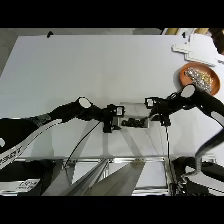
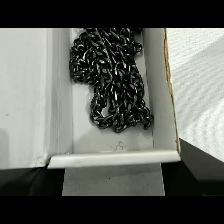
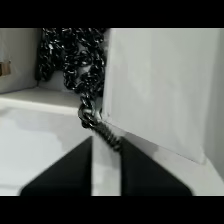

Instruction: Fold the box and place the chain.

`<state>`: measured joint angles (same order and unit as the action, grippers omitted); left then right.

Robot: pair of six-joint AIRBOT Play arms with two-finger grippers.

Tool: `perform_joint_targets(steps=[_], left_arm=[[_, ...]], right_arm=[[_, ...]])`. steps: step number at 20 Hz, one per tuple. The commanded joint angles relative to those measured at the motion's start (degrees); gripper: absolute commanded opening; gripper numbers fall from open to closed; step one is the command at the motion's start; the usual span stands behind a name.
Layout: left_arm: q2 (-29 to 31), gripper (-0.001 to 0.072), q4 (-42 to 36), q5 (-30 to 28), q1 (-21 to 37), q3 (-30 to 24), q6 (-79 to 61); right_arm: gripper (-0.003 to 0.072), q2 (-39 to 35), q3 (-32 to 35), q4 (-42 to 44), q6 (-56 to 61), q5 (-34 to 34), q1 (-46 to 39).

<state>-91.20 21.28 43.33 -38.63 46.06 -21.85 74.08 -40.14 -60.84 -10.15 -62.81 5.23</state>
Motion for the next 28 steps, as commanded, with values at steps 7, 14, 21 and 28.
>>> perform_joint_targets(steps=[7,14,21,28], left_arm=[[-0.02,0.0251,0.00,0.02,-0.02,0.02,0.00],[-0.02,0.0251,0.00,0.00,-0.02,0.02,0.00],[-0.02,0.0251,0.00,0.00,-0.02,0.00,0.00],[-0.02,0.0251,0.00,0.00,-0.02,0.00,0.00]], right_arm=[[0.0021,-10.71,1.29,-9.94,12.59,-4.79,0.17],[0.0021,-27.67,1.29,17.62,17.92,-11.80,0.17],[0.0022,-28.87,2.47,32.02,20.83,-6.12,6.60],[0.0023,-23.02,5.09,20.61,29.64,12.66,15.47]])
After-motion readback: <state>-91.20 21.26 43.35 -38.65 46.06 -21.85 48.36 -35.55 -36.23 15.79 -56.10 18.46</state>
